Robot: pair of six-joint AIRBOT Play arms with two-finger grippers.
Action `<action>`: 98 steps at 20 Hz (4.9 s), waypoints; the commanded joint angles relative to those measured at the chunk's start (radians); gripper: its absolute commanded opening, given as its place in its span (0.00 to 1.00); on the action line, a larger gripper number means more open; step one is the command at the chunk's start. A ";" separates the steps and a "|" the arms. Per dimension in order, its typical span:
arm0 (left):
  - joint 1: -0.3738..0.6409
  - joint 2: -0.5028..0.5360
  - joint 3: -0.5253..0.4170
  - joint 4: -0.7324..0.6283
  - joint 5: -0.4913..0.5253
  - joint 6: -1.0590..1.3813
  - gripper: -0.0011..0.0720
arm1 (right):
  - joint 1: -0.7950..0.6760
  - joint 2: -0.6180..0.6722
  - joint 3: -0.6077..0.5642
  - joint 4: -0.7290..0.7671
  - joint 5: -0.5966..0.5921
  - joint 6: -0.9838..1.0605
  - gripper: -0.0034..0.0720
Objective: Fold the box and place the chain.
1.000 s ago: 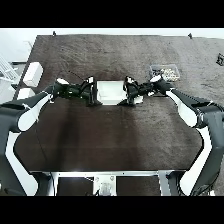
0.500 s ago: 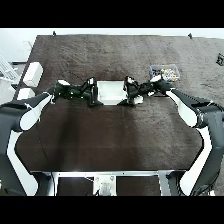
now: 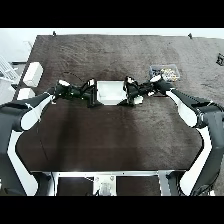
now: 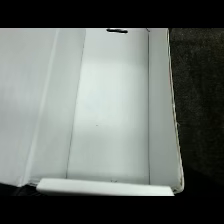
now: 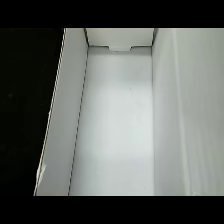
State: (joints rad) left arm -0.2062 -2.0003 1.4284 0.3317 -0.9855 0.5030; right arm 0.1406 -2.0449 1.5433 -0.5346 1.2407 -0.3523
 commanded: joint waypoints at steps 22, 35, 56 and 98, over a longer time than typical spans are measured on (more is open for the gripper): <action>0.002 0.000 0.000 0.000 0.007 0.029 0.49 | 0.002 0.000 0.000 0.002 -0.002 0.000 0.89; 0.002 0.000 0.000 0.002 0.006 0.027 0.49 | -0.057 0.069 0.008 -0.030 0.111 0.135 0.95; 0.002 0.000 0.000 0.010 0.006 -0.006 0.49 | -0.046 0.160 0.000 0.134 0.034 0.211 0.06; 0.002 0.000 0.000 0.013 0.002 -0.024 0.49 | -0.136 0.286 0.024 -0.144 0.016 0.329 0.70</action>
State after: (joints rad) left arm -0.2054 -2.0006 1.4284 0.3450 -0.9867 0.4793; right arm 0.0170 -1.7973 1.6127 -0.6228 1.2377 -0.0029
